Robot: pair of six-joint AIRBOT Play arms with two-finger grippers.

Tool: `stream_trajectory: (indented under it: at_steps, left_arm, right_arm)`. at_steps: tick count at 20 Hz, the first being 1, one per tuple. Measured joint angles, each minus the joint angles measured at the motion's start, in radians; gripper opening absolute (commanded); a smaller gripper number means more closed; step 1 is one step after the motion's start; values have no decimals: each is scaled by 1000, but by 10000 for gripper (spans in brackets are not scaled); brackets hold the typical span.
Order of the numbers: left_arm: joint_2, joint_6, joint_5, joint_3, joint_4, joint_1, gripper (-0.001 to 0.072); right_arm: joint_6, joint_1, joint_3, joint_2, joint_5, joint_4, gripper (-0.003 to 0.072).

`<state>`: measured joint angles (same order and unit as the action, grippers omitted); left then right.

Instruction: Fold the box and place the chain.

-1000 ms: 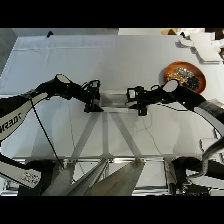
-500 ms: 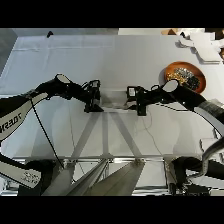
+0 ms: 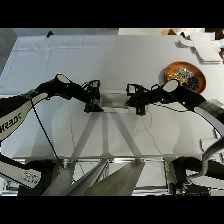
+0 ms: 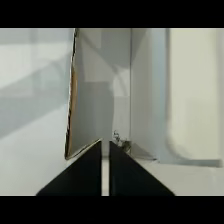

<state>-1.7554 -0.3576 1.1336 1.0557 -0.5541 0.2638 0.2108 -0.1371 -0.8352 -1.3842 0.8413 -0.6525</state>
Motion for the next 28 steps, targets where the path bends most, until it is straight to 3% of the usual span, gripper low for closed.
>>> stream_trajectory:
  at_steps: [8,12,16,21,28]
  left_arm:
    - [0,0,0,0,0,0,257]
    - [0,0,0,0,0,0,257]
    - [0,0,0,0,0,0,257]
    - [0,0,0,0,0,0,257]
    - [0,0,0,0,0,0,257]
  right_arm:
    - [-126,44,0,203,-34,18,10]
    - [-425,182,0,309,-34,-51,10]
    - [-804,351,32,344,7,-217,6]
    - [-1031,435,146,320,55,-341,5]
    - [-1095,424,198,150,112,-182,5]
